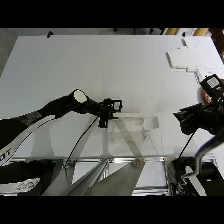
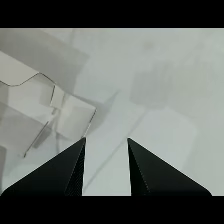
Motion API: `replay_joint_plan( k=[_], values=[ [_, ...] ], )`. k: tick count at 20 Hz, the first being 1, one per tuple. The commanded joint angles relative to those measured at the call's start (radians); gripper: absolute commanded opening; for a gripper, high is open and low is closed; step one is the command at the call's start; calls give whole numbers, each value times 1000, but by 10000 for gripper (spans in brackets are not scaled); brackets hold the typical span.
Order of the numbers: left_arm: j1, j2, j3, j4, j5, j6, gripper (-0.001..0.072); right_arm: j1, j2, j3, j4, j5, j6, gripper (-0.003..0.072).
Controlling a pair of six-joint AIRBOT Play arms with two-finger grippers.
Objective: Fold the box and place the chain.
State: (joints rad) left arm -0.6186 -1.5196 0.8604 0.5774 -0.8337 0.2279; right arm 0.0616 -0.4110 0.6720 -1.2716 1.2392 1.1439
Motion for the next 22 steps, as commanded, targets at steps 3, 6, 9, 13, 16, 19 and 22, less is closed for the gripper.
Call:
replay_joint_plan(
  k=[3,6,9,13,16,19,22],
  values=[
    [0,0,0,0,0,0,12,1,-1,0,0,1,-1,295],
    [0,0,0,-1,-1,0,12,1,-1,0,0,10,-2,295],
    [0,0,0,0,-1,0,12,1,-1,-25,46,-2,-92,295],
    [0,0,0,0,-1,0,12,3,-7,-181,357,-91,-448,286],
    [0,0,0,0,-1,0,12,71,-59,-274,383,-112,-718,287],
    [0,0,0,0,-1,0,12,179,-146,-286,258,-113,-897,447],
    [0,0,0,0,-1,0,12,298,-234,-286,211,-175,-970,533]
  ],
)
